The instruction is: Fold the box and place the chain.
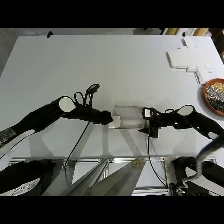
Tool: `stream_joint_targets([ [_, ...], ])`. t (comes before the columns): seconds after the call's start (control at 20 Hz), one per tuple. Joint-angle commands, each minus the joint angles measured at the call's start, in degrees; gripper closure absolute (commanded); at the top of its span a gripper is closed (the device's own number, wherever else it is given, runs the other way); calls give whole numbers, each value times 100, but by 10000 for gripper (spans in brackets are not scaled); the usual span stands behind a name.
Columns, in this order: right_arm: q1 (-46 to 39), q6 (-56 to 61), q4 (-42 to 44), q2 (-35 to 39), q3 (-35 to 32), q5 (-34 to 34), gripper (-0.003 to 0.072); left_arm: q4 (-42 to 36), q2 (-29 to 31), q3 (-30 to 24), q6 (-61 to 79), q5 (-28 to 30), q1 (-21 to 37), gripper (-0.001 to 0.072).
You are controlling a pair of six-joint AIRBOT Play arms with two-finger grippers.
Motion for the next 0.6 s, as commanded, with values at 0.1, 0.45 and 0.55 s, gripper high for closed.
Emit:
stream_joint_targets([
  [0.1, 0, 0, 2, 4, 0, -2, 283, 22, 7, 7, 0, 15, -109, 417],
  [0.45, 0, 0, 2, 4, 0, -2, 283, 1082, -267, 640, -815, -203, -468, 356],
  [0.55, 0, 0, 2, 4, 0, -2, 283, 1338, -479, 911, -1156, -243, -649, 357],
])
